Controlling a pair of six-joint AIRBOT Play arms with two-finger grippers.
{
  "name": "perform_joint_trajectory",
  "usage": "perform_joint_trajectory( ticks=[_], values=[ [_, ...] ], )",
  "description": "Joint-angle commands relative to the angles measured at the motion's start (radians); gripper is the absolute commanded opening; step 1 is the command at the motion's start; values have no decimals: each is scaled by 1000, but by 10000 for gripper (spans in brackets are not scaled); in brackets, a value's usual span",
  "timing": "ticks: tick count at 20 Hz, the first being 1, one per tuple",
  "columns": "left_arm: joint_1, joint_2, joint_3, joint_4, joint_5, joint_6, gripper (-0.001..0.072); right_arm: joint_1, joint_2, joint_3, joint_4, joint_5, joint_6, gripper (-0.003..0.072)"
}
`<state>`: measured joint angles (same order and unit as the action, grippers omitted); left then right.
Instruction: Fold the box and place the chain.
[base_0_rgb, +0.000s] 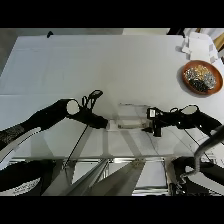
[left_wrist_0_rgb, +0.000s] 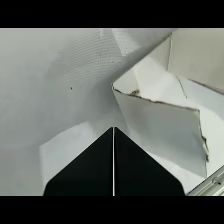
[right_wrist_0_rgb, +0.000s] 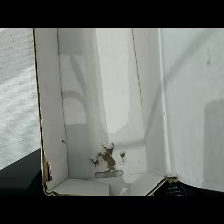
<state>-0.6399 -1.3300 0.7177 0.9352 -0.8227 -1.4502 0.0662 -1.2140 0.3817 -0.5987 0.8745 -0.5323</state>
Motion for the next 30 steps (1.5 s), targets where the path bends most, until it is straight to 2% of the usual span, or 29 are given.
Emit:
perform_joint_trajectory(
  ticks=[1,9,17,22,23,24,30],
  values=[
    [-3,-2,-1,-7,57,-40,1,0,0,0,0,0,0,294],
    [-25,-31,-1,-16,56,-43,1,0,0,0,0,1,0,294],
    [-50,0,5,-140,92,14,2,0,0,0,0,1,0,294],
    [-65,13,13,-196,90,14,58,0,0,0,0,1,0,294],
    [-67,13,20,-198,90,14,137,0,0,0,0,1,0,294],
    [-69,13,26,-203,90,14,160,0,0,0,0,1,0,294],
    [-68,18,41,-205,81,14,160,0,0,0,0,1,0,294]
  ],
)
